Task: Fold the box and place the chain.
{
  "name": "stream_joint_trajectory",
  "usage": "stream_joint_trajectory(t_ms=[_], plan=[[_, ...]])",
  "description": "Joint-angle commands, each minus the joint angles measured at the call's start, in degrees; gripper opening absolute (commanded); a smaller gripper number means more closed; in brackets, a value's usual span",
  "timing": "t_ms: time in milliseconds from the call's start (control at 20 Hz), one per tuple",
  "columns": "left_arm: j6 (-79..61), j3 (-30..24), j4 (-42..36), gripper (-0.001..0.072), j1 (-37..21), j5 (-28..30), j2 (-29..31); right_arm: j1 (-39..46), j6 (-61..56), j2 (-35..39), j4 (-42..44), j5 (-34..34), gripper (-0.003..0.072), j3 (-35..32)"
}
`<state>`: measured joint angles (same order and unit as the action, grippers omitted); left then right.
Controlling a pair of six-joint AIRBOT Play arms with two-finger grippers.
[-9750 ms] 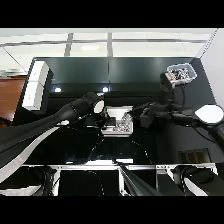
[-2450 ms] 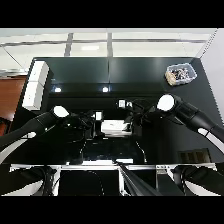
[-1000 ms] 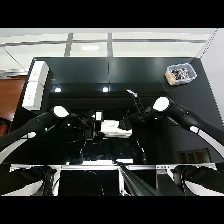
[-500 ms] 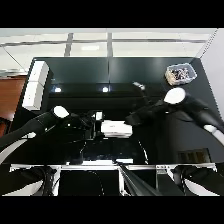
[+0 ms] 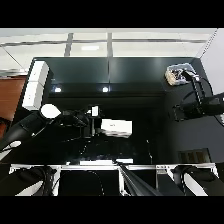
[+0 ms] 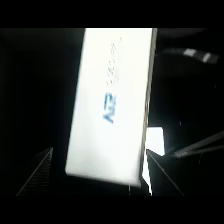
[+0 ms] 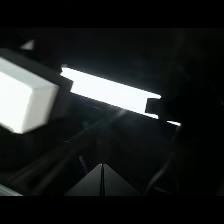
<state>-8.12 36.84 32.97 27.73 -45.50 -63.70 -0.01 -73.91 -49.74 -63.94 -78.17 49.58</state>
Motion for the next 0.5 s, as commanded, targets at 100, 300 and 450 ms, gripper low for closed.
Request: stream_joint_trajectory(t_ms=[100, 300, 450], plan=[[6.1, 8.0, -2.1, 0.0712, 5.8, 2.2, -7.6, 2.5, -2.2, 1.4, 2.6, 5.7, 0.002, -5.3], [13.9, 16.2, -1.9, 0.0712, 6.8, -1.3, -18.4, 2.5, -2.2, 1.4, 5.3, 6.3, 0.002, -8.8], [16.1, 19.4, 0.5, 0.0712, 6.9, -9.2, -21.7, 2.5, -2.2, 1.4, 5.4, 6.4, 0.002, -9.4]])
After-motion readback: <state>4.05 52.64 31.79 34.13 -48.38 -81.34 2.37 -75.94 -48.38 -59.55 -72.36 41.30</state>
